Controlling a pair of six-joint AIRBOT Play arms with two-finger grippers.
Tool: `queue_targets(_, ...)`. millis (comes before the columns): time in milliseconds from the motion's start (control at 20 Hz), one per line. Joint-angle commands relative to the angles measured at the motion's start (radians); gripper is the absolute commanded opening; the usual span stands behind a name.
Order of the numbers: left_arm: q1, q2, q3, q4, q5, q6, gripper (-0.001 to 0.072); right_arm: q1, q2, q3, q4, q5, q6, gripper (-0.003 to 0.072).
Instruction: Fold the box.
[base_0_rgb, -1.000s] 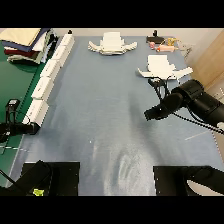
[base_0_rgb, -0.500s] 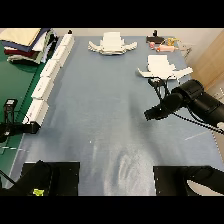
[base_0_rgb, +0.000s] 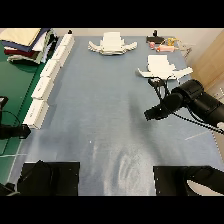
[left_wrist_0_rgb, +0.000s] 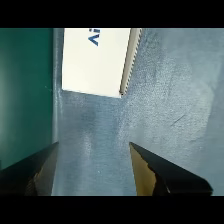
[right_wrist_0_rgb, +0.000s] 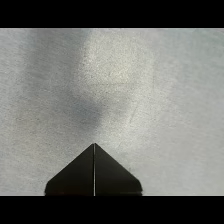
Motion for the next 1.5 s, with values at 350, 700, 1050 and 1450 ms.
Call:
queue_targets(350, -0.587, -0.090, 0.317, -0.155, -0.027, -0.364, 0.0013, 0.001, 0.000, 0.001, 0.000, 0.000, 0.000, 0.0003)
queue_targets(700, -1.020, -0.529, 0.513, -0.156, -0.048, -0.443, 0.0013, 0.001, 0.000, 0.001, 0.000, 0.000, 0.000, 0.0003)
queue_targets(1050, -1.146, -0.656, 0.513, -0.171, -0.049, -0.441, 0.0013, 0.001, 0.000, 0.001, 0.000, 0.000, 0.000, 0.0003)
queue_targets(1450, -1.146, -0.656, 0.512, -0.169, -0.049, -0.440, 0.0013, 0.001, 0.000, 0.001, 0.000, 0.000, 0.000, 0.0003)
